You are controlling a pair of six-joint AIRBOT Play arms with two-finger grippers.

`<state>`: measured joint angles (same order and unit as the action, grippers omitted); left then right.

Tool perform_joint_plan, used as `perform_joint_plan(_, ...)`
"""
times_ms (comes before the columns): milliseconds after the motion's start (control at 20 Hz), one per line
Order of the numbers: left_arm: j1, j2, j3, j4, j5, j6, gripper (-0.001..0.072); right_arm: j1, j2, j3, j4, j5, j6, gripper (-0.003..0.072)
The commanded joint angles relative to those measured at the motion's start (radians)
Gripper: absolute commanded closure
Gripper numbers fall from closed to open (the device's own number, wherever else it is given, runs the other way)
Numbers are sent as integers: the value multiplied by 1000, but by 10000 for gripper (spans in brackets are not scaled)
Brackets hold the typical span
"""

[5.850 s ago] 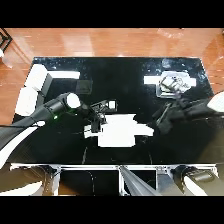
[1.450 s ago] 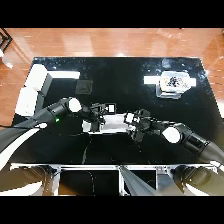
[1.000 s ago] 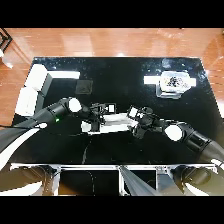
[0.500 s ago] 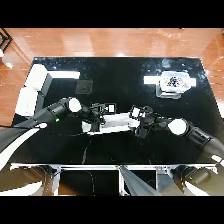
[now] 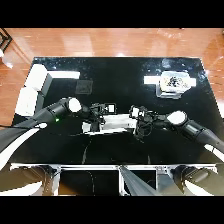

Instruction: Fold the box and place the chain.

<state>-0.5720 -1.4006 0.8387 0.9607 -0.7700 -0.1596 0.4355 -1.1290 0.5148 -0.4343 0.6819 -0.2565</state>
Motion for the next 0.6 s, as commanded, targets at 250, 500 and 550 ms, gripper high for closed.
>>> perform_joint_plan(250, -1, -1, 0, 0, -32, -5, 691, 1, -98, 4, 33, 74, -69, -13)
perform_joint_plan(500, -1, -1, 0, 0, -68, -5, 691, 1, -105, 4, 22, 76, -68, -13)
perform_joint_plan(550, -1, -1, 0, 0, -68, -5, 691, 1, -105, 4, 4, 76, -59, -13)
